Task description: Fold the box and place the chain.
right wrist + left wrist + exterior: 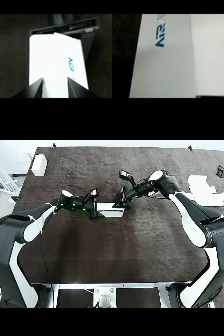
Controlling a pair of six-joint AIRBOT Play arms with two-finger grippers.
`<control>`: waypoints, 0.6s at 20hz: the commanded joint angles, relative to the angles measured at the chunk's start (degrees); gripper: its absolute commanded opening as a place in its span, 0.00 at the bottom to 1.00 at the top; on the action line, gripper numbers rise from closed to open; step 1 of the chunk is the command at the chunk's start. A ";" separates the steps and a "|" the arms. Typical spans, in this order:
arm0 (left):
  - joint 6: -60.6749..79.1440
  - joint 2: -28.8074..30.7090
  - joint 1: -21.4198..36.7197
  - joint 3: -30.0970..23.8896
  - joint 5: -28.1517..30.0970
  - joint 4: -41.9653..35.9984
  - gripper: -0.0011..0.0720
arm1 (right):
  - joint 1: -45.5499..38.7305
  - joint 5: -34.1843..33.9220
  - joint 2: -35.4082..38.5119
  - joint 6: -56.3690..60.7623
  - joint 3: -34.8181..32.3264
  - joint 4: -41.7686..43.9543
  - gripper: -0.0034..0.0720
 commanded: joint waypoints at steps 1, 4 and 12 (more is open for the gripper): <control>0.00 -0.02 0.04 0.00 0.02 0.00 0.57 | 0.15 -1.14 -0.07 -2.10 0.02 -0.02 0.53; 0.00 -0.02 0.04 0.00 0.02 0.00 0.57 | 0.15 -1.11 -0.68 -2.08 0.02 0.00 0.61; 0.00 -0.02 0.04 0.00 0.02 0.00 0.57 | 0.20 -1.66 -1.33 -5.11 -0.39 0.07 0.53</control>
